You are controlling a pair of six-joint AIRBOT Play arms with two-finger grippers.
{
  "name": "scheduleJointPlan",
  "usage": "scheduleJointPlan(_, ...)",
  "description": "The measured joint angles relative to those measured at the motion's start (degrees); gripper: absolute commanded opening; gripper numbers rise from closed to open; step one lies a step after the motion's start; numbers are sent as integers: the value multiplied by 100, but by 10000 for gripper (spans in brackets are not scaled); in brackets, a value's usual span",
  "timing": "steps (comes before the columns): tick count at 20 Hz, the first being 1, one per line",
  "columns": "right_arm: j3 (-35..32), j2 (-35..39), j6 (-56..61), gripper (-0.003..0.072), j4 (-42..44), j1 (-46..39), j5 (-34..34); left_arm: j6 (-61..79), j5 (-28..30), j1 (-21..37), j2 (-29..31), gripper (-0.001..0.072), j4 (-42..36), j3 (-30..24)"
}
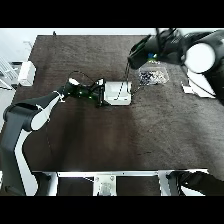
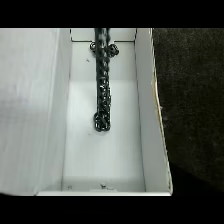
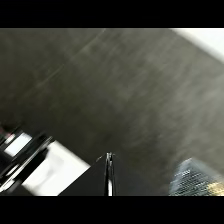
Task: Fold the box and place the chain.
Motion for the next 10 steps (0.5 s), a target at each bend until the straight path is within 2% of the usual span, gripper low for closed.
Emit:
scheduleJointPlan(5,-822,-420,37,14,560,0,-455,0,0,0,0,289,0,0)
scheduleJointPlan(10,-1517,-1180,48,20,756,-33,-1067,0,0,0,0,289,0,0)
